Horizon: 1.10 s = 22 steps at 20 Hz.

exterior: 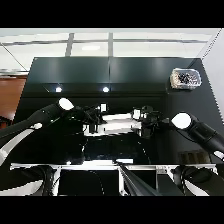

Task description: Fold the box and place the chain.

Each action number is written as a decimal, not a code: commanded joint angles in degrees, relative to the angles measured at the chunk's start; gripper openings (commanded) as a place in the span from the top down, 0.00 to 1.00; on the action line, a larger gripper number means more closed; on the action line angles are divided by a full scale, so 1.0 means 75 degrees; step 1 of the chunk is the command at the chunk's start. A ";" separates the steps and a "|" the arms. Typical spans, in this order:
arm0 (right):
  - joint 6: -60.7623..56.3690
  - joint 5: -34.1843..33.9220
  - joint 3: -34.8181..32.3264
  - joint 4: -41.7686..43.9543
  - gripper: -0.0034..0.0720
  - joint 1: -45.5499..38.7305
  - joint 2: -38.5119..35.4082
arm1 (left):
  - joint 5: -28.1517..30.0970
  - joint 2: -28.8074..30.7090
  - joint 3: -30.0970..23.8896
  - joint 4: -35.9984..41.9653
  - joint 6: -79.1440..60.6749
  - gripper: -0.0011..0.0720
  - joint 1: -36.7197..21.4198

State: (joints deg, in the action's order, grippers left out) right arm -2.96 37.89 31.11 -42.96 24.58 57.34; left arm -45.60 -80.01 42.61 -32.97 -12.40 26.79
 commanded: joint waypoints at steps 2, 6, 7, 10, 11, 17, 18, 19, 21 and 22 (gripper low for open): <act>0.0417 0.0571 0.0000 0.0213 0.02 -0.0006 0.0254 | -0.0012 -0.0003 0.0006 0.0000 -0.0003 0.94 0.0000; 0.1177 0.0662 0.0000 0.0909 0.02 -0.0009 0.0574 | -0.0035 -0.0003 0.0006 0.0003 0.0029 0.94 0.0000; 0.1297 0.0667 -0.0003 0.1049 0.02 -0.0009 0.0659 | -0.0131 -0.0003 0.0006 0.0029 0.0029 0.94 0.0000; 0.1352 0.0769 -0.0041 0.1276 0.02 -0.0009 0.0988 | -0.0306 -0.0003 0.0006 0.0026 0.0029 0.94 0.0000; 0.1355 0.0778 -0.0102 0.1271 0.02 -0.0009 0.1011 | -0.0332 -0.0003 0.0006 0.0026 0.0029 0.94 -0.0003; 0.1460 0.0676 -0.0367 0.1186 0.02 -0.0009 0.1046 | -0.0329 -0.0003 0.0006 0.0029 0.0029 0.94 -0.0003; 0.1463 0.0565 -0.0367 0.1180 0.02 -0.0009 0.1084 | -0.0332 -0.0003 0.0006 0.0029 0.0029 0.94 -0.0003; 0.1466 0.0425 -0.0367 0.1183 0.02 -0.0009 0.1119 | -0.0335 -0.0003 0.0006 0.0026 0.0029 0.94 -0.0003; 0.1466 0.0283 -0.0367 0.1183 0.02 -0.0009 0.1142 | -0.0358 -0.0003 0.0006 0.0029 0.0029 0.94 -0.0003; 0.1466 0.0283 -0.0367 0.1177 0.02 -0.0009 0.1145 | -0.0358 -0.0003 0.0006 0.0029 0.0029 0.94 -0.0003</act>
